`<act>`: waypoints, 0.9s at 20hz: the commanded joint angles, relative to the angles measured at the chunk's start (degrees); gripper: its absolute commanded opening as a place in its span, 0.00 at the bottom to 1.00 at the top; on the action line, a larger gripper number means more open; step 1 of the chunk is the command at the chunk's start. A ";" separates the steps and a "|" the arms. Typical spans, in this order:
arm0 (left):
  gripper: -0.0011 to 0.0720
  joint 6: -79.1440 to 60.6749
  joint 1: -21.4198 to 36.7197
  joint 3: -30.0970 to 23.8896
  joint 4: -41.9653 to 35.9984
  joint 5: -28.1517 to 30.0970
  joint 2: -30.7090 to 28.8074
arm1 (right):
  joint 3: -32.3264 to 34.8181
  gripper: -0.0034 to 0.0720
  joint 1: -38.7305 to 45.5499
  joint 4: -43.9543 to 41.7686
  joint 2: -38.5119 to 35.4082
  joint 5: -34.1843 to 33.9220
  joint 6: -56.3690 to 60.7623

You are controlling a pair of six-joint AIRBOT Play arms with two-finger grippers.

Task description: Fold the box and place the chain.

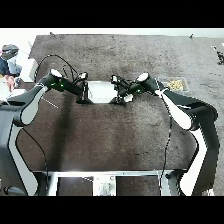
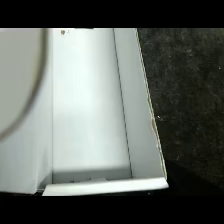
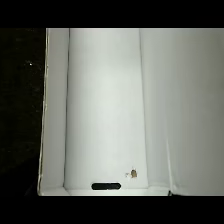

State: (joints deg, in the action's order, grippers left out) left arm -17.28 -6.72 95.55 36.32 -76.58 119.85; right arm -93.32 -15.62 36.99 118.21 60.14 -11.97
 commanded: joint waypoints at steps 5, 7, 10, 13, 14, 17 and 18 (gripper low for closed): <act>0.98 2.29 -0.68 0.04 0.87 0.87 -0.02 | 0.02 0.67 -0.02 -0.11 0.02 -0.17 0.22; 0.81 2.89 -0.74 0.04 0.68 0.96 -0.04 | 0.02 0.67 -0.02 -0.11 0.02 -0.15 0.22; 0.81 3.04 -0.74 0.04 0.59 0.98 -0.02 | 0.02 0.67 -0.02 -0.11 0.02 -0.15 0.22; 0.76 3.91 -0.74 0.02 0.68 1.09 -0.02 | 0.02 0.67 -0.02 -0.11 0.02 -0.15 0.22; 0.59 3.89 -0.74 0.02 0.85 0.17 -0.02 | 0.02 0.67 -0.02 -0.11 0.02 -0.17 0.22; 0.48 3.69 -0.74 0.02 0.98 -0.74 -0.02 | 0.02 0.67 -0.02 -0.11 0.02 -0.15 0.22; 0.48 3.69 -0.74 0.02 1.01 -0.74 -0.02 | 0.02 0.67 -0.02 -0.11 0.02 -0.15 0.22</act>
State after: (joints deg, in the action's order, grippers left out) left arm -13.65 -7.42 95.57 37.04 -76.14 119.81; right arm -93.32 -15.62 36.93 118.21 60.07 -11.75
